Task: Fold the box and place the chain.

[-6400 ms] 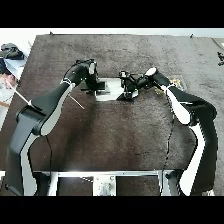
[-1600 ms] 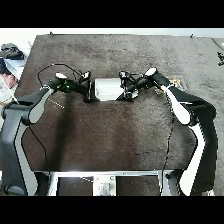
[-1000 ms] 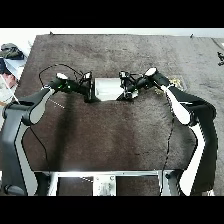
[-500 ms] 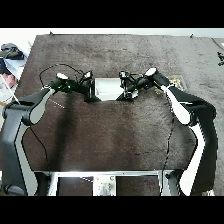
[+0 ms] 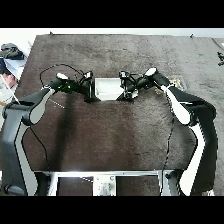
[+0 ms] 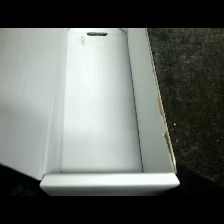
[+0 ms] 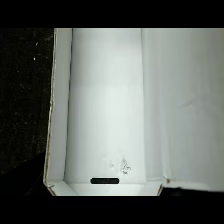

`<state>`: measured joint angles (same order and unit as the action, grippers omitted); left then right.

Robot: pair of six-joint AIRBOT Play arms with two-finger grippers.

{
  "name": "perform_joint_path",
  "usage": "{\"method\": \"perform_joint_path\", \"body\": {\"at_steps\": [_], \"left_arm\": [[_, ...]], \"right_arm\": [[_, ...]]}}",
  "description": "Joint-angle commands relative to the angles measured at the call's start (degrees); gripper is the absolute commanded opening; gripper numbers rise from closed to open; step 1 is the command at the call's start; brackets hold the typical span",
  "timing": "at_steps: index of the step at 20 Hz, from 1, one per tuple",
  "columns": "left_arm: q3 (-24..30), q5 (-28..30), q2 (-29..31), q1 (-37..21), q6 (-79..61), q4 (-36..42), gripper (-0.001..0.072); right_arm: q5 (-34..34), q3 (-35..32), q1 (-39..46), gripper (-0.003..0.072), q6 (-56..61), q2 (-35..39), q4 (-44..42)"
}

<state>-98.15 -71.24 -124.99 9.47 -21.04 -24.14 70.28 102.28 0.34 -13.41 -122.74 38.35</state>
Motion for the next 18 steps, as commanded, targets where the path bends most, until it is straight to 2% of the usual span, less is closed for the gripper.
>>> {"method": "perform_joint_path", "body": {"at_steps": [1, 5, 7, 18], "left_arm": [[0.00, 0.11, -0.02, 0.02, 0.00, 0.79, 0.0717], [0.00, 0.11, -0.02, 0.02, 0.00, 0.79, 0.0698], [0.00, -0.07, -0.02, 0.02, 0.00, 0.24, 0.0520], [0.00, -0.15, -0.02, 0.00, 0.00, -1.75, 0.0515]], "right_arm": [[0.02, 0.02, -0.02, 0.0318, -0.04, -0.02, 0.00], [0.02, 0.02, -0.02, 0.0318, -0.04, -0.02, 0.00], [0.00, 0.02, -0.02, 0.0318, -0.04, -0.02, 0.00], [0.02, 0.02, -0.02, 0.0318, -0.04, -0.02, 0.00]]}}
